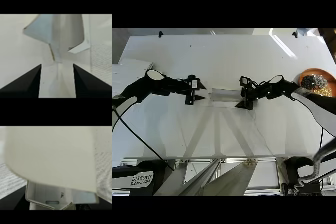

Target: Fold the box and place the chain.

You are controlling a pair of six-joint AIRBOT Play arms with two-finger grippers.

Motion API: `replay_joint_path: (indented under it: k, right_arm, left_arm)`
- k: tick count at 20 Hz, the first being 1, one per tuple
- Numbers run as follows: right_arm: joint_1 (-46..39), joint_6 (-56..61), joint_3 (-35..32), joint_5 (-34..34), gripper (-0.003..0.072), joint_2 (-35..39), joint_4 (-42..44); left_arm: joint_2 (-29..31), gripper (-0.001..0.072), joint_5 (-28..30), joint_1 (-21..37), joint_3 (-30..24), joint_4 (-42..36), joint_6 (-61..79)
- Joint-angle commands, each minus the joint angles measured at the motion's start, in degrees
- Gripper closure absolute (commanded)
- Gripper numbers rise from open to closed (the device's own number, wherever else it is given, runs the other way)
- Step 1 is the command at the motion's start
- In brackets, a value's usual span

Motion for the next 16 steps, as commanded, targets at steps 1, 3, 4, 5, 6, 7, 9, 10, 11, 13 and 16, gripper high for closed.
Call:
replay_joint_path:
  k: [1, 3, 4, 5, 6, 7, 9, 10, 11, 13, 16]
  right_arm:
    - [0.0, 0.0, 0.0, 0.0, 0.0333, 0.0, 0.0]
    - [0.0, 0.0, 0.0, 0.0, 0.0333, 0.0, 0.0]
    - [0.0, 0.0, 0.0, 0.0, 0.0333, 0.0, 0.0]
    - [0.0, 0.0, 0.0, 0.0, 0.0333, 0.0, 0.0]
    - [0.0, 0.0, 0.0, 0.0, 0.0333, 0.0, 0.0]
    - [0.0, 0.0, 0.0, 0.0, 0.0333, 0.0, 0.0]
    - [0.0, 0.0, 0.0, 0.0, 0.0333, 0.0, 0.0]
    - [0.0, 0.0, 0.0, 0.0, 0.0333, 0.0, 0.0]
    - [0.0, 0.0, 0.0, 0.0, 0.0333, 0.0, 0.0]
    - [0.0, 0.0, 0.0, 0.0, 0.0333, 0.0, 0.0]
    - [0.0, 0.0, 0.0, 0.0, 0.0333, 0.0, 0.0]
  left_arm:
    - [-2.2, 0.0265, 0.2, -2.1, 0.0, 2.4, 0.0]
    - [-3.4, 0.0269, 2.0, -3.0, 0.0, 2.3, 0.0]
    - [-3.8, 0.0272, 2.6, -3.2, 0.0, 2.3, 0.0]
    - [-4.1, 0.0272, 2.4, -3.4, 0.0, 2.2, -0.1]
    - [-4.2, 0.0273, 1.9, -3.6, 0.0, 2.2, -0.1]
    - [-4.3, 0.0274, 1.6, -3.7, 0.0, 2.2, 0.0]
    - [-4.3, 0.0274, 1.4, -3.9, 0.0, 2.2, 0.0]
    - [-4.4, 0.0275, 1.5, -3.9, 0.0, 2.2, 0.2]
    - [-4.4, 0.0276, 1.9, -3.9, 0.0, 2.2, 0.2]
    - [-4.4, 0.0282, 2.4, -3.9, 0.0, 2.1, 0.2]
    - [-4.8, 0.0384, 2.7, -4.1, 0.0, -0.7, 2.9]
